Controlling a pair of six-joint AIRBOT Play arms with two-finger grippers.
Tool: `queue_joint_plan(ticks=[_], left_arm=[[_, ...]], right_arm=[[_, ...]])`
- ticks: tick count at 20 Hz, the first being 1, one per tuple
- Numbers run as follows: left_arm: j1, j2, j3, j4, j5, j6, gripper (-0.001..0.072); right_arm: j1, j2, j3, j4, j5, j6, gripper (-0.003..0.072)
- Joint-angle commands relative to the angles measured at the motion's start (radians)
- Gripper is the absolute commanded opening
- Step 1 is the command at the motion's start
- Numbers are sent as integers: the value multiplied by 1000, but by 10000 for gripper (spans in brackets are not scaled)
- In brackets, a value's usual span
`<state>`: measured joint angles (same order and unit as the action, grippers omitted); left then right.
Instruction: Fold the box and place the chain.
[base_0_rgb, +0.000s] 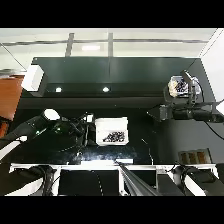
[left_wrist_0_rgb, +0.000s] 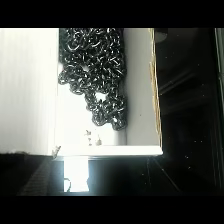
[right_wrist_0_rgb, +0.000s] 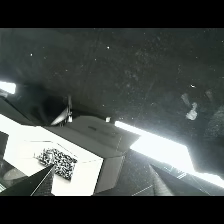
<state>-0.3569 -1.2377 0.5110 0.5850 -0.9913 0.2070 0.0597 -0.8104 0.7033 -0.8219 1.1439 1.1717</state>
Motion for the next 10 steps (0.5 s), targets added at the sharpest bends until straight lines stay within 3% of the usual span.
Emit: queue_joint_plan(ticks=[1, 10], left_arm=[[-7, -1, 0, 0, 15, -2, 707], [-7, -1, 0, -13, 58, -39, 703]], right_arm=[[1, 1, 0, 0, 0, 3, 696], [1, 1, 0, 0, 0, 3, 696]])
